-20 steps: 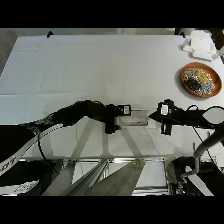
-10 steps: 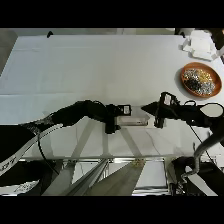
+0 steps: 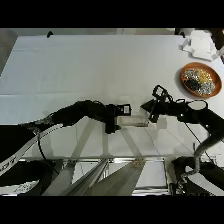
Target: Fold the box and place the chain.
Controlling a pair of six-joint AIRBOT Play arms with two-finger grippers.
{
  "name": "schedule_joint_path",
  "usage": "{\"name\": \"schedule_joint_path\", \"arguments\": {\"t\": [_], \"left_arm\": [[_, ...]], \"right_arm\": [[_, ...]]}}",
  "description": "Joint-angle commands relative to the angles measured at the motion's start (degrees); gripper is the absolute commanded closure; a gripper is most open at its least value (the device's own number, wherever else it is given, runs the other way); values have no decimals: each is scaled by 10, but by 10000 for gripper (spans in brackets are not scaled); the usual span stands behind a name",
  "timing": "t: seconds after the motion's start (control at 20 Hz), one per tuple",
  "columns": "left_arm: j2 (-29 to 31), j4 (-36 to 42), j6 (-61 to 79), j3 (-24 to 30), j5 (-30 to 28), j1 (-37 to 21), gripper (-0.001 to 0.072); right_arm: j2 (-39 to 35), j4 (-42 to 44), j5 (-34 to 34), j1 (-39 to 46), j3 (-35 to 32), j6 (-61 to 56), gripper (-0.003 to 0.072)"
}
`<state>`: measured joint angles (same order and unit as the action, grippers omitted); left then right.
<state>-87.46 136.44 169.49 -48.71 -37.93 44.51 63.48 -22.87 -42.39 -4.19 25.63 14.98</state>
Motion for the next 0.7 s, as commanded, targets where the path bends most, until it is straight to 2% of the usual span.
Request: {"name": "schedule_joint_path", "arguments": {"t": [0.0, 0.35, 0.55, 0.65], "left_arm": [[1, 0, 0, 0, -2, 0, 374], [0, 0, 0, 0, -2, 0, 374], [1, 0, 0, 0, -1, 0, 374], [1, 0, 0, 0, -1, 0, 374]], "right_arm": [[7, 7, -29, 0, 0, 0, 680], [-9, 9, -55, 0, 0, 1, 680], [-96, 4, -57, 0, 2, 1, 681], [-149, -31, -71, 0, 2, 0, 682]]}}
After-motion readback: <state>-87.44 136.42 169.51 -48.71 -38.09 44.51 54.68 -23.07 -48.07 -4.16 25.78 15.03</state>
